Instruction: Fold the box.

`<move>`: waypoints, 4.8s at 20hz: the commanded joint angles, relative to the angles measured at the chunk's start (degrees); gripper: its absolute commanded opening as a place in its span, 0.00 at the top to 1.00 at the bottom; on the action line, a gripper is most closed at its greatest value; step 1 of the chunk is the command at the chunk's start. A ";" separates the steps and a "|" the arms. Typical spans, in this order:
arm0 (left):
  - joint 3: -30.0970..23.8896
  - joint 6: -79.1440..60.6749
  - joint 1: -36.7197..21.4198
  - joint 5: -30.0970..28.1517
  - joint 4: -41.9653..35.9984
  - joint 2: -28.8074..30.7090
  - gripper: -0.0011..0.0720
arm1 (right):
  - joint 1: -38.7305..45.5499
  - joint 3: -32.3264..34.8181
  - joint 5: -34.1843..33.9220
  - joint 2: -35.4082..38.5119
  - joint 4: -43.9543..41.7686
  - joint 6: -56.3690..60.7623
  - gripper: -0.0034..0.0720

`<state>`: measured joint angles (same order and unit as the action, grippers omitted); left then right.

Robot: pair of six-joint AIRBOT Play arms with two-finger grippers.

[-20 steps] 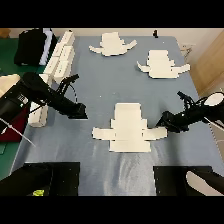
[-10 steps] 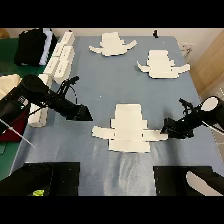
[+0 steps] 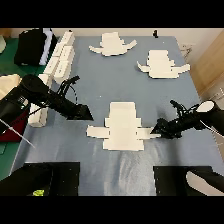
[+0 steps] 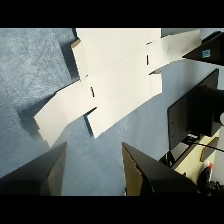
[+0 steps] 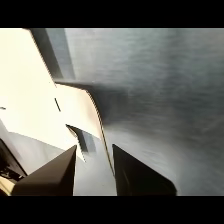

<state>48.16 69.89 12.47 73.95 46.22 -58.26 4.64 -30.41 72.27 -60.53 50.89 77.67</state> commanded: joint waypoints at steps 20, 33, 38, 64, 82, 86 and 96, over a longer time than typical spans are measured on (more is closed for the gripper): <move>0.11 -0.11 -4.46 -1.81 -1.31 -4.68 0.27 | -5.77 3.93 -5.51 -0.28 -16.55 -30.95 0.95; 1.55 -17.07 -5.64 -7.63 -17.79 -25.29 0.27 | -17.20 8.63 -18.29 14.16 -13.81 -24.02 0.95; 5.38 -26.53 -4.02 -1.66 -29.03 -30.71 0.28 | -17.20 8.63 -18.29 14.16 -13.55 -23.47 0.95; 10.80 -47.41 2.84 0.26 -21.09 -30.32 0.97 | -14.86 4.61 -23.19 14.19 -7.39 -16.52 0.55; -14.03 -100.30 17.18 -32.15 -37.57 -9.31 0.97 | -8.59 -11.10 -21.77 14.12 2.23 -2.10 0.91; -14.43 -100.50 18.53 -32.04 -37.40 -11.08 0.97 | -8.72 -11.10 -22.01 14.12 2.25 -2.12 0.91; -13.94 -100.21 20.41 -37.35 -36.98 -8.35 0.97 | -8.72 -11.10 -22.01 14.12 2.27 -2.27 0.91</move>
<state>33.80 -30.15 32.71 40.53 9.08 -68.71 -4.01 -41.47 50.30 -46.39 53.17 75.50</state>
